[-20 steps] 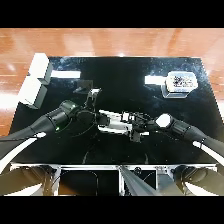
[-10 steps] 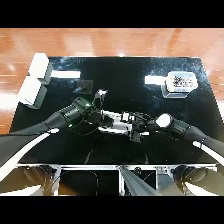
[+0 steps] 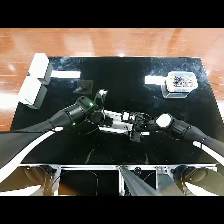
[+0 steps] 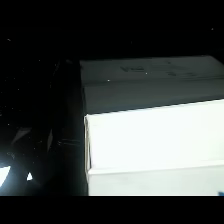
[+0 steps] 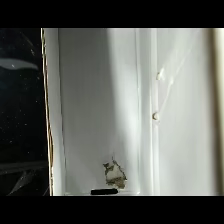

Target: Fold the box and place the chain.

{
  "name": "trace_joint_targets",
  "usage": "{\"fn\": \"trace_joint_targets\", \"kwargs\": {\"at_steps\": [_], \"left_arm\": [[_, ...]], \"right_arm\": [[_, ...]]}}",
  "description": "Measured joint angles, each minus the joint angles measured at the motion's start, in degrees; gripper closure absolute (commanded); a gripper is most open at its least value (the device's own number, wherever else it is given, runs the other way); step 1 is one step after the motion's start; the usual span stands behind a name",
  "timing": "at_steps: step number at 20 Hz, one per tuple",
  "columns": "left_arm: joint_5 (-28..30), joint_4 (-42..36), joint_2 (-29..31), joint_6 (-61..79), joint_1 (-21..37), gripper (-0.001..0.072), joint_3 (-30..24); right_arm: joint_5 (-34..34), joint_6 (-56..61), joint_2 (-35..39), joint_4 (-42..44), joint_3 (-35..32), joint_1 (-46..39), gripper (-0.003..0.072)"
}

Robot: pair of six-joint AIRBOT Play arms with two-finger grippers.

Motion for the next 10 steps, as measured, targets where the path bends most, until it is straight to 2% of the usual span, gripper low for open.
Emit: {"fn": "trace_joint_targets", "kwargs": {"at_steps": [10], "left_arm": [[-0.4, -0.3, -0.3, 0.0, 0.0, 0.0519, 0.1]], "right_arm": [[-0.2, 0.0, 0.0, 0.0, 0.0, 0.0, 0.0293]]}}
